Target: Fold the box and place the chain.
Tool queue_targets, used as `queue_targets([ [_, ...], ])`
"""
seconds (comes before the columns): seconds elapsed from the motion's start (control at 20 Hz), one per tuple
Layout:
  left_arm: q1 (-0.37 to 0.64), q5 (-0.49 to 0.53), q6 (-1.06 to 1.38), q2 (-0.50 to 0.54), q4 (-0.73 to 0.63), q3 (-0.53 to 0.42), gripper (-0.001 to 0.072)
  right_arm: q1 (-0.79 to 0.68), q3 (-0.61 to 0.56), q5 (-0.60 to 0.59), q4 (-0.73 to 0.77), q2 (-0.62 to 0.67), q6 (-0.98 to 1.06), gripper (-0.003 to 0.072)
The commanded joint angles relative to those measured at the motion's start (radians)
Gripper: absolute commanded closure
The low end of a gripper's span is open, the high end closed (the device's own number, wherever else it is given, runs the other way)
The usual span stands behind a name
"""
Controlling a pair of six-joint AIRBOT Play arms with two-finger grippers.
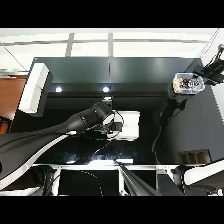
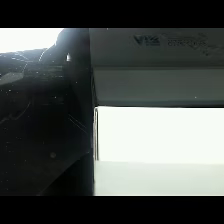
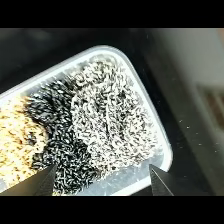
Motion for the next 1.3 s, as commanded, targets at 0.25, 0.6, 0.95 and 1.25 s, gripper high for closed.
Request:
queue_targets([
  [0.25,0.0,-0.002,0.0,0.0,0.0,0.0,0.068,-0.045,0.07,-0.053,0.076,-0.114,-0.019,0.0018],
  [0.6,0.0,-0.002,0.0,0.0,0.0,0.0,0.068,-0.047,0.07,-0.068,0.095,-0.148,-0.019,0.0341],
  [0.95,0.0,-0.001,0.0,0.0,0.0,0.0,0.068,-0.047,0.095,-0.091,0.188,-0.064,-0.11,0.0675],
  [1.25,0.0,-0.002,0.0,0.0,0.0,0.0,0.068,-0.046,0.157,-0.041,0.237,0.183,-0.261,0.0678],
])
